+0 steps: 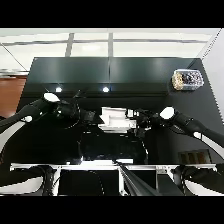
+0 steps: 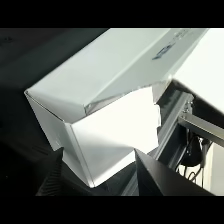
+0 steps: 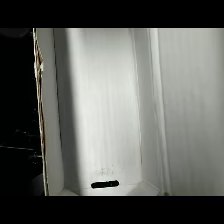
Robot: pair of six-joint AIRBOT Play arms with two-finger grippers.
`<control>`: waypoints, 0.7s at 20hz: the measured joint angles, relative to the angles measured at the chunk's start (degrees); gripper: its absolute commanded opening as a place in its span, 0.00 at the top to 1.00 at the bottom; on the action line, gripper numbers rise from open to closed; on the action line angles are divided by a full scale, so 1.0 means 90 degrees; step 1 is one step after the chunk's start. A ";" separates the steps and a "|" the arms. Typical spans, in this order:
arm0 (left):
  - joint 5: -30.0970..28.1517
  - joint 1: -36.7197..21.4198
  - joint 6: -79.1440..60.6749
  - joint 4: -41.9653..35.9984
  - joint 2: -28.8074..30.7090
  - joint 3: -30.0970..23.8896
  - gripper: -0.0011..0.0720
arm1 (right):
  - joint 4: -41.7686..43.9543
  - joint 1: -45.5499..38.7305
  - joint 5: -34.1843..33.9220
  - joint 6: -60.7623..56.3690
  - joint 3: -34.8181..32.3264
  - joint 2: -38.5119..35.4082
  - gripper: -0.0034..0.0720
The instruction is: Fold the box and place the chain.
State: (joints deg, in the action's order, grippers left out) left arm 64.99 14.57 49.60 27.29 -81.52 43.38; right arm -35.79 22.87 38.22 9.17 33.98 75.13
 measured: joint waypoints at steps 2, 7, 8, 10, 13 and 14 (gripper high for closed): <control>-0.0143 0.0163 0.0323 0.0296 0.0000 0.0168 0.29 | 0.0000 0.0000 0.0002 0.0000 0.0000 0.0000 0.71; -0.0372 0.0576 0.1005 0.0889 0.0000 0.0549 0.29 | 0.0002 0.0000 0.0000 0.0000 0.0000 0.0000 0.71; -0.0449 0.0675 0.1156 0.0991 0.0000 0.0614 0.29 | 0.0002 0.0000 0.0000 0.0000 0.0000 0.0000 0.71; -0.0602 0.0869 0.1596 0.1234 0.0000 0.0746 0.29 | 0.0002 0.0000 0.0000 -0.0002 0.0000 0.0000 0.71; -0.0736 0.1141 0.2416 0.1683 0.0000 0.0947 0.29 | 0.0005 0.0000 -0.0002 -0.0005 0.0000 0.0000 0.71; -0.0770 0.1222 0.2671 0.1838 0.0000 0.1008 0.29 | 0.0002 0.0000 -0.0002 -0.0007 0.0000 0.0000 0.71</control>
